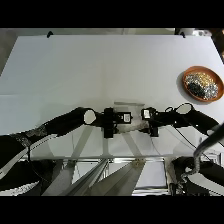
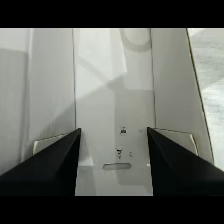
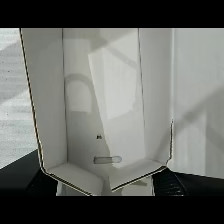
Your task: Fold the box and place the chain.
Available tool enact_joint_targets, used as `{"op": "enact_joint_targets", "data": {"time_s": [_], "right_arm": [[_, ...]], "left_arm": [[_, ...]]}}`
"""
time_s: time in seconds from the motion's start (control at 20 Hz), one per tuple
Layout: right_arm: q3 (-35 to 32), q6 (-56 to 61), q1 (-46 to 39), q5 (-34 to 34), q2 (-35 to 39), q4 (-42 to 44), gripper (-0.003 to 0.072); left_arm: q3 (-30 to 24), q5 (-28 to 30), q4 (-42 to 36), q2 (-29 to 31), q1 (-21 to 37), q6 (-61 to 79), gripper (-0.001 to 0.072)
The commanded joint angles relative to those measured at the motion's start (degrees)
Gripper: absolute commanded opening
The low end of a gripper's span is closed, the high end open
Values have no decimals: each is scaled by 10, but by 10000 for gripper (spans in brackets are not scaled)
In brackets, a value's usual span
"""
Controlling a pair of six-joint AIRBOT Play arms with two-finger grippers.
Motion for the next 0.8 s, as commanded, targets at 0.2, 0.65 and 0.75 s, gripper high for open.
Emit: {"op": "enact_joint_targets", "data": {"time_s": [0.2, 0.65, 0.75], "right_arm": [[0, 0, 0, 1, 0, 0, 408], [0, 0, 0, 1, 0, 0, 408], [0, 0, 0, 1, 0, 0, 408]], "left_arm": [[0, -42, 45, 41, 2, -28, 27], [0, -109, 331, 168, 5, -428, 3], [0, -110, 374, 212, 5, -532, 3]]}}
